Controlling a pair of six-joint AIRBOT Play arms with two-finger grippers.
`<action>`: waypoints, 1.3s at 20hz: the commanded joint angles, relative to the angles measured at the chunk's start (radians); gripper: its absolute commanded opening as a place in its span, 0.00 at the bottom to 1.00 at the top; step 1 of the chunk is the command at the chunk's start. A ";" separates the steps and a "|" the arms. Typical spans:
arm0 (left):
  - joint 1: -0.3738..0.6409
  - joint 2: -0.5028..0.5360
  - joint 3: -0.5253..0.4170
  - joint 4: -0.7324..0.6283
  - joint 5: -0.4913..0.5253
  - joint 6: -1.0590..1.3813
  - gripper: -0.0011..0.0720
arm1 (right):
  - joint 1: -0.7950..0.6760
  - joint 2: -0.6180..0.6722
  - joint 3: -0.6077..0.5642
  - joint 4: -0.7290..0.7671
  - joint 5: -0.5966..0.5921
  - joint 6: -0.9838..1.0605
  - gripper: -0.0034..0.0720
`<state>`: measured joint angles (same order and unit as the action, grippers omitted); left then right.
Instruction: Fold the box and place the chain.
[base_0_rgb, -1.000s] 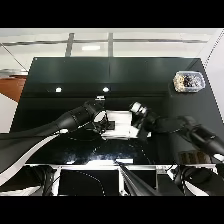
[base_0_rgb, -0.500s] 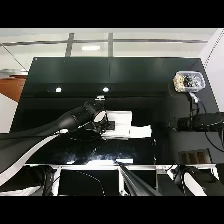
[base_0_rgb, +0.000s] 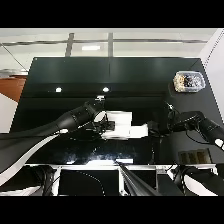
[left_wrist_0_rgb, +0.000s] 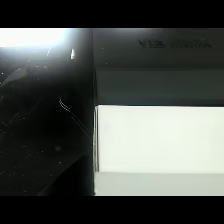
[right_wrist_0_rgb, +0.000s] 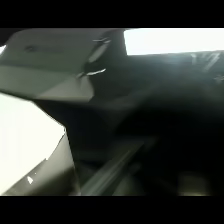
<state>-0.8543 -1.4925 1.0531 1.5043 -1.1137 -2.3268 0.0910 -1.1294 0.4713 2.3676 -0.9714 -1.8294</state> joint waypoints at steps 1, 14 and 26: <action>0.000 0.000 0.000 0.001 -0.003 0.000 0.05 | 0.042 -0.020 0.055 0.029 -0.063 -0.024 0.80; 0.001 0.000 0.000 0.002 -0.014 0.000 0.05 | 0.276 -0.020 0.174 -0.015 -0.001 0.091 0.85; 0.001 0.000 0.000 0.003 -0.014 0.000 0.05 | 0.534 -0.038 0.293 -0.436 0.094 0.512 0.75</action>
<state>-0.8543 -1.4925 1.0527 1.5066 -1.1278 -2.3268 0.5873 -1.1568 0.7254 2.0377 -0.8639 -1.4239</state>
